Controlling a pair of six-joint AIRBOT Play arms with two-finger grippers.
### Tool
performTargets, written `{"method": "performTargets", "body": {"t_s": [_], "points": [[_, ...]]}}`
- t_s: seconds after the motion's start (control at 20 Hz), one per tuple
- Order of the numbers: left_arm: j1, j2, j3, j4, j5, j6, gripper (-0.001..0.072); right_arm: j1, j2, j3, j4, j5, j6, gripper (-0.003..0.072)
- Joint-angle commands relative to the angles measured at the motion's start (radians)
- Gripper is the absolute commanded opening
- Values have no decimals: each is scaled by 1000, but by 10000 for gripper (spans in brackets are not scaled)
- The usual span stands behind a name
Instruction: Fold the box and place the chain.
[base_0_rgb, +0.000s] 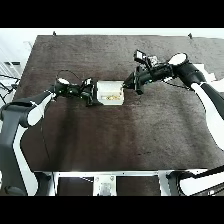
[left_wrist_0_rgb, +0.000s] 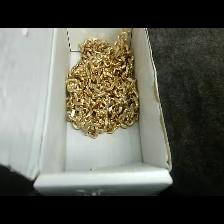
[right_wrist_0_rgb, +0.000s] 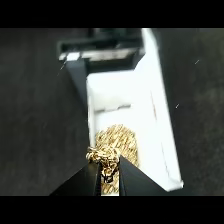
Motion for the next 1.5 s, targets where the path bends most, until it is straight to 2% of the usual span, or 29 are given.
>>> {"method": "performTargets", "body": {"t_s": [0.0, 0.2, 0.25, 0.3, 0.35, 0.55, 0.7, 0.8, 0.9, 0.95, 1.0, 1.1, 1.45], "points": [[0, 0, 1, 0, 0, 0, 297, 38, -19, 0, 19, -82, 2, 10], [0, 0, 1, 0, 0, 0, 297, 64, -84, 0, 19, -183, 2, 10], [0, 0, 1, 0, 0, 0, 297, 66, -95, 0, 18, -191, 3, 56], [0, 0, 1, 0, 0, 0, 297, 64, -98, 0, 18, -191, 3, 205], [0, 0, 1, 0, 0, 0, 297, 60, -95, 2, 19, -194, 2, 312], [0, 0, 1, 0, 0, 0, 297, 49, -60, 9, 29, -180, 21, 323], [0, 0, 1, 0, 0, 0, 297, 47, 30, 9, 37, -129, 55, 333], [0, 0, 1, 0, 0, 0, 297, 31, 92, 11, 38, -143, 55, 333], [0, 0, 1, 0, 0, 0, 297, 5, 119, 11, 67, -211, 55, 334], [0, 0, 1, 0, 0, 0, 297, -5, 114, 11, 90, -245, 55, 337], [0, 0, 1, 0, 0, 0, 298, -9, 100, 11, 93, -271, 56, 376], [0, 0, 1, 0, 0, 0, 297, -11, 53, 11, 93, -299, 55, 373], [0, 0, 1, 0, 0, 0, 297, 2, -95, 12, 101, -299, 55, 369]]}}
